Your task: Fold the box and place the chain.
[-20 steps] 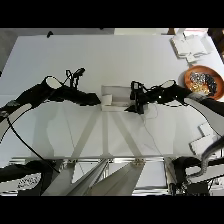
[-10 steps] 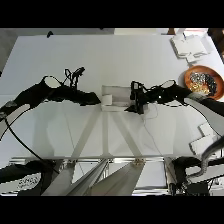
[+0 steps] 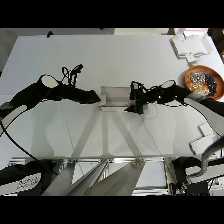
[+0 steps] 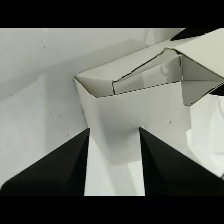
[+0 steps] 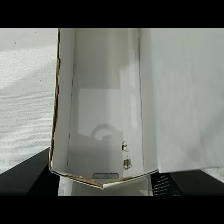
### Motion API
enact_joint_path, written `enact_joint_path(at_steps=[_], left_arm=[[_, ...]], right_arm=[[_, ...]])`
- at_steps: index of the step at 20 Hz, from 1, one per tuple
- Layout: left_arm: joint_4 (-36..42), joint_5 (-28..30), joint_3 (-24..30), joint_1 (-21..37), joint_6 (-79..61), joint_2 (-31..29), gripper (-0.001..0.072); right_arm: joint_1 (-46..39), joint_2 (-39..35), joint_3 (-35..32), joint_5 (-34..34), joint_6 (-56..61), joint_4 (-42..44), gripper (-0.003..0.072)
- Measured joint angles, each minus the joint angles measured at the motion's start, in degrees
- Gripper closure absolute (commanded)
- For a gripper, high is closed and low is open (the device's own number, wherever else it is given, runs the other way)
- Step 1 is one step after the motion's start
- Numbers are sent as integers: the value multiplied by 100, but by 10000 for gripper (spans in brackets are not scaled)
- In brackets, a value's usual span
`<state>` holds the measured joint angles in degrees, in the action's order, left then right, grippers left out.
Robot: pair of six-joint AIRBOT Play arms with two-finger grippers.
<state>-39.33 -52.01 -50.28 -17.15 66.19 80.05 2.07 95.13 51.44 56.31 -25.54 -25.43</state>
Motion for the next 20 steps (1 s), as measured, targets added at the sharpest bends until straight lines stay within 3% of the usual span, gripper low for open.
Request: enact_joint_path(at_steps=[2, 9, 15, 17, 20], left_arm=[[-2, 11, 0, -31, 2, 42, 189], [452, 136, 4, -190, -286, 181, 195], [719, 286, 2, -243, -452, 254, 225], [734, 304, 4, -269, -468, 297, 319], [723, 334, 2, -317, -476, 391, 318]], right_arm=[[0, 0, 0, 2, 0, 0, 288], [0, 0, 0, 4, 0, -2, 288], [0, 0, 0, 7, -2, -2, 288], [0, 0, 0, 7, -2, -2, 288], [-2, 0, 0, 13, 0, -7, 288]])
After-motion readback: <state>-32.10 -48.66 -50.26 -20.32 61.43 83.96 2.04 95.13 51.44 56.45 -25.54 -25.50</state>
